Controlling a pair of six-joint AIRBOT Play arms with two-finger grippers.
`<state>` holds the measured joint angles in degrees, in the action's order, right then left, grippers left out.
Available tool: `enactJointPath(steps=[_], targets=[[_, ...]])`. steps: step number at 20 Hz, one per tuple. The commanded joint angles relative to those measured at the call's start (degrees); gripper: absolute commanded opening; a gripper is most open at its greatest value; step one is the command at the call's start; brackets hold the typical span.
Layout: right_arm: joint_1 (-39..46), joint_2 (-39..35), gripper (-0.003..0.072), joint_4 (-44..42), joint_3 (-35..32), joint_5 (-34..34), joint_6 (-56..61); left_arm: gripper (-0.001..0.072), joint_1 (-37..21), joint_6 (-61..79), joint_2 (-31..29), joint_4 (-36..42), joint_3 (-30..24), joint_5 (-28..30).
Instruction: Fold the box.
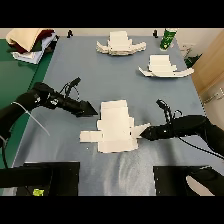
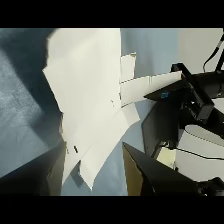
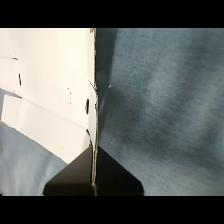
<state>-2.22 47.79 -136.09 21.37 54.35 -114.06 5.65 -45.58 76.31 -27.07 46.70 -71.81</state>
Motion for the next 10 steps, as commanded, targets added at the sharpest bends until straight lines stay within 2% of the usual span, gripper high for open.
enactJointPath(steps=[1, 6, 10], targets=[[0.0, -0.3, 0.0000, 0.0, -0.4, -1.2, -0.5, 0.0524, -0.3, 4.2, 7.1, 1.8, 2.7, -0.8], [-0.1, -0.3, 0.0000, -0.1, -0.4, -1.2, -0.6, 0.0524, 0.1, 4.4, 16.1, 1.8, 8.7, -0.3], [-0.1, -0.3, -0.0001, -0.2, -0.4, -0.9, -0.5, 0.0524, 2.7, 4.4, 22.2, 2.3, 15.2, -1.9]])
